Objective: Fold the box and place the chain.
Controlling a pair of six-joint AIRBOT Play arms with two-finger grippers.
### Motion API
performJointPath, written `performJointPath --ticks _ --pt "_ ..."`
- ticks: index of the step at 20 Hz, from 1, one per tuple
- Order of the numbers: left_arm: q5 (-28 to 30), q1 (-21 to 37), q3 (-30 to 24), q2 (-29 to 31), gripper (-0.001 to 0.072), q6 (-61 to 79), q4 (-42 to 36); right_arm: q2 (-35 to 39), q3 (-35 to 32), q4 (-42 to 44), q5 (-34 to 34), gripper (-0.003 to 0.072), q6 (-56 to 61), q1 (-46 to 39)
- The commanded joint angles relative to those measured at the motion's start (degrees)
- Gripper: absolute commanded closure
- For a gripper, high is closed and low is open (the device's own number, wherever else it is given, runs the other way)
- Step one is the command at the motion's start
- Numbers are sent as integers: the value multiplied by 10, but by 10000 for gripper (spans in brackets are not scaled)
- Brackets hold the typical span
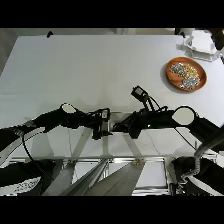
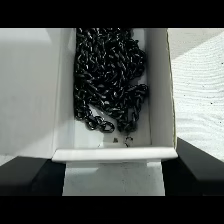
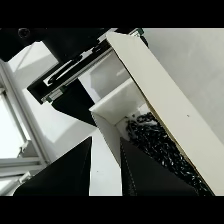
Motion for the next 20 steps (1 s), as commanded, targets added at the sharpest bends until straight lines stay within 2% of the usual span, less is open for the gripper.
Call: performJointPath --ticks 1,4,7,9,12,13,16,20 --pt "0 0 0 0 577 0 0 31 1 -2 25 484 1 -7" --pt "0 0 0 0 577 0 0 101 1 -44 85 485 47 -96" --pt "0 0 0 0 577 0 0 143 1 -173 197 489 34 -206" --pt "0 0 0 0 577 0 0 140 -4 -263 224 490 -45 -251" --pt "0 0 0 0 577 0 0 112 -33 -273 180 486 -229 -274" --pt "0 0 0 0 577 0 0 96 -44 -252 165 487 -282 -274" --pt "0 0 0 0 577 0 0 59 -59 -237 134 483 -458 -249" --pt "0 0 0 0 577 0 0 26 -59 -166 56 483 -574 -192"
